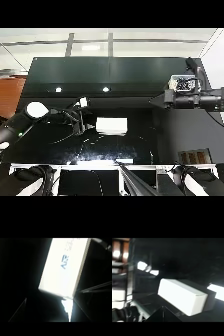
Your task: Fold the box and place the chain.
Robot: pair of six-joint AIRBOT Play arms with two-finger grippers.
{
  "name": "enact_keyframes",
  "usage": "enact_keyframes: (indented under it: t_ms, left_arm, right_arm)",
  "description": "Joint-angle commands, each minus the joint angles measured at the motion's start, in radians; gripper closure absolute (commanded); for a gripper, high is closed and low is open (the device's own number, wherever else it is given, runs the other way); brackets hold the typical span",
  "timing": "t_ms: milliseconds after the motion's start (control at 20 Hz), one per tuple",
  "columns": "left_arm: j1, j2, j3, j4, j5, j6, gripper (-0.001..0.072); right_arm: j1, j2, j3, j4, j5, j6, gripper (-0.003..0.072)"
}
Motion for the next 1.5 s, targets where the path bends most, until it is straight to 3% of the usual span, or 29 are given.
enact_keyframes:
  t_ms: [0, 150, 450, 650, 1450]
  left_arm:
    - [-0.029, 0.099, 0.013, -0.016, -0.009, -0.042, -0.0011]
    - [-0.072, 0.049, 0.015, -0.019, 0.048, -0.041, -0.0011]
    - [-0.087, -0.204, 0.18, -0.06, -0.038, 0.077, -0.0008]
    - [-0.109, -0.315, 0.232, -0.109, -0.046, 0.193, -0.0008]
    - [-0.182, -0.341, 0.23, -0.118, -0.032, 0.154, -0.0009]
  right_arm:
    - [-0.061, 0.041, 0.001, -0.063, 0.013, 0.003, 0.0663]
    - [-0.063, 0.041, 0.001, -0.084, -0.004, 0.004, 0.0663]
    - [-0.063, 0.041, 0.0, -0.103, -0.005, 0.004, 0.0663]
    - [-0.063, 0.041, 0.0, -0.141, -0.004, 0.016, 0.0663]
    - [-0.063, 0.04, 0.0, -0.189, -0.011, 0.023, 0.0663]
